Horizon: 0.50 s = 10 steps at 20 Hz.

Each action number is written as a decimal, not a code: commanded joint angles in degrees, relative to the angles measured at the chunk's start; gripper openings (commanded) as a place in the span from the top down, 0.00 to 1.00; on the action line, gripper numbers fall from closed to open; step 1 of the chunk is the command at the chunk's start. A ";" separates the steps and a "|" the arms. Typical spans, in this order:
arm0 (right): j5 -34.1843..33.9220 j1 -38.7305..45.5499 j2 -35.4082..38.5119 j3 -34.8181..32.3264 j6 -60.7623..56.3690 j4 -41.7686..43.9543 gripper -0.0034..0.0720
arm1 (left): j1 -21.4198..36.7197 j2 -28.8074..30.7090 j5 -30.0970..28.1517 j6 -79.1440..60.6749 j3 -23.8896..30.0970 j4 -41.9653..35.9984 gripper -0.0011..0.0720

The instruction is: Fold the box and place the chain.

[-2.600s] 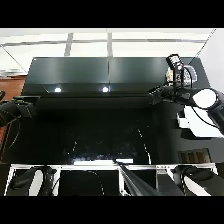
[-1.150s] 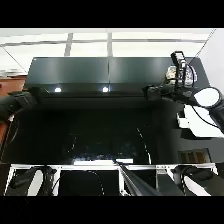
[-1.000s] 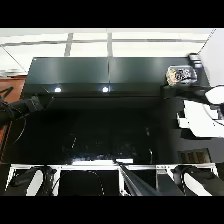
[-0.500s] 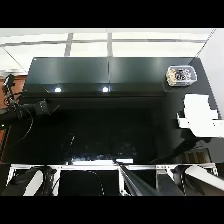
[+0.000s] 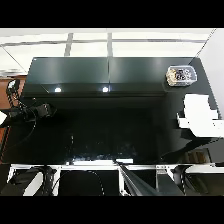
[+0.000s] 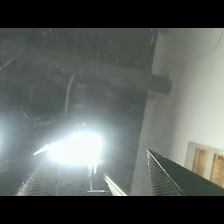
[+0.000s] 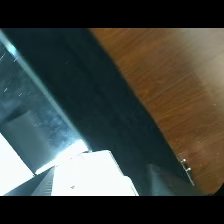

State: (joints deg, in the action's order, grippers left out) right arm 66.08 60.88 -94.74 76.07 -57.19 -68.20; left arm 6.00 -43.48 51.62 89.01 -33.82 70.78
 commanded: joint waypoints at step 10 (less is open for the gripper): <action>11.67 -5.11 5.62 -2.49 10.25 16.92 0.94 | -1.05 -0.04 -2.80 -0.35 0.00 -2.54 0.02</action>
